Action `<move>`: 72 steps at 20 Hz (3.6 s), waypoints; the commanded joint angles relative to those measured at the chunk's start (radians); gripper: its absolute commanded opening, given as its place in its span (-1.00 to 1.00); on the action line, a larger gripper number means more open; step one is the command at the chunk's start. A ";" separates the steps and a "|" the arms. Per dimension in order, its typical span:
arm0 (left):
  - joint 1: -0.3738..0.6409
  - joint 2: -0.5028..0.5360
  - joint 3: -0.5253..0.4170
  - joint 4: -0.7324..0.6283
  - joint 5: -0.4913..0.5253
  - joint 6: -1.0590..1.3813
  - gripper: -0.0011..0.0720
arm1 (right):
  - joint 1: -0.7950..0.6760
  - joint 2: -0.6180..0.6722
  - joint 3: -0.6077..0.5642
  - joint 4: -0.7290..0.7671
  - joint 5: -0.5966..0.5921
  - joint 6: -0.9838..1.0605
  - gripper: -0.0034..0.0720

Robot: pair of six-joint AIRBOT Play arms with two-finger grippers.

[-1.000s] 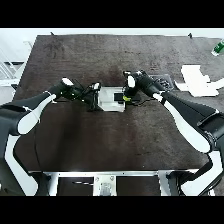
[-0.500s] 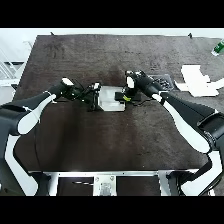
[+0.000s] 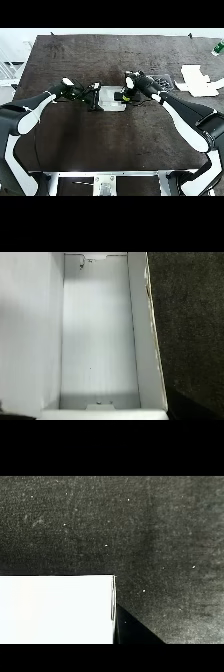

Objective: Fold the box and place the chain.

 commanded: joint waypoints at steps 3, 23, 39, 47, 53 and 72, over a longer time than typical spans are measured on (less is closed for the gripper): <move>0.001 0.000 0.000 0.003 -0.002 0.000 0.51 | 0.006 -0.006 0.000 0.018 -0.032 0.002 -0.88; 0.001 0.000 0.000 0.003 -0.002 0.000 0.51 | 0.010 0.243 0.017 -0.050 0.020 -0.177 0.55; 0.001 0.000 0.000 0.003 -0.002 0.000 0.51 | -0.421 0.098 -0.030 0.042 -0.206 -0.531 0.20; 0.001 0.000 0.000 0.003 -0.001 0.000 0.51 | -0.441 0.049 -0.018 0.132 -0.277 -0.568 0.07; 0.001 0.000 0.000 0.003 -0.001 0.000 0.51 | -0.440 0.029 -0.018 0.186 -0.257 -0.572 -0.27; 0.001 0.000 0.000 0.003 -0.002 0.000 0.51 | -0.425 0.338 -0.008 0.183 -0.249 -0.613 -0.89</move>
